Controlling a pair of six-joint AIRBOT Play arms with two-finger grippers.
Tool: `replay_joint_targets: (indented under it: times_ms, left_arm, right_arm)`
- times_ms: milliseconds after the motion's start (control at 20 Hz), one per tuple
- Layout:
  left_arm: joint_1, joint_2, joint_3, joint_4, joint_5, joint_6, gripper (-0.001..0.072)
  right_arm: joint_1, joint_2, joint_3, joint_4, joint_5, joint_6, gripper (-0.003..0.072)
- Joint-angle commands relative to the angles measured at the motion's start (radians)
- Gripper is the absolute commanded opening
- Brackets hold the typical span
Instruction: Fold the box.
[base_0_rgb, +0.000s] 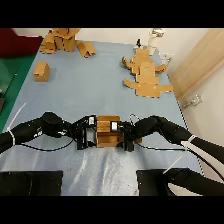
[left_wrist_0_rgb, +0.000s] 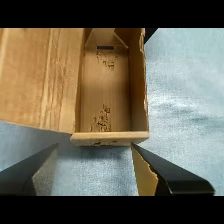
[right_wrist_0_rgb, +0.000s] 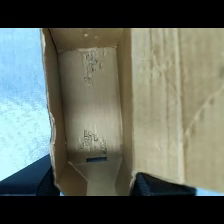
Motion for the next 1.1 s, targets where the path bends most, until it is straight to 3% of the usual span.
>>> replay_joint_targets:
  times_ms: [0, 250, 800, 1050]
  left_arm:
    - [0.003, -0.014, 0.017, -0.022, -0.037, 0.025, 0.0697]
    - [0.009, -0.014, 0.016, 0.051, -0.043, 0.021, 0.0697]
    - [0.038, -0.013, -0.002, 0.057, -0.108, 0.022, 0.0697]
    - [0.006, -0.013, -0.002, 0.049, -0.052, 0.020, 0.0698]
  right_arm:
    - [0.001, 0.000, 0.000, 0.004, 0.001, 0.000, 0.0509]
    - [0.001, 0.000, 0.000, 0.004, 0.001, 0.000, 0.0509]
    - [0.001, 0.000, 0.000, 0.004, 0.001, 0.000, 0.0509]
    - [0.001, 0.000, 0.000, 0.004, 0.001, 0.000, 0.0509]
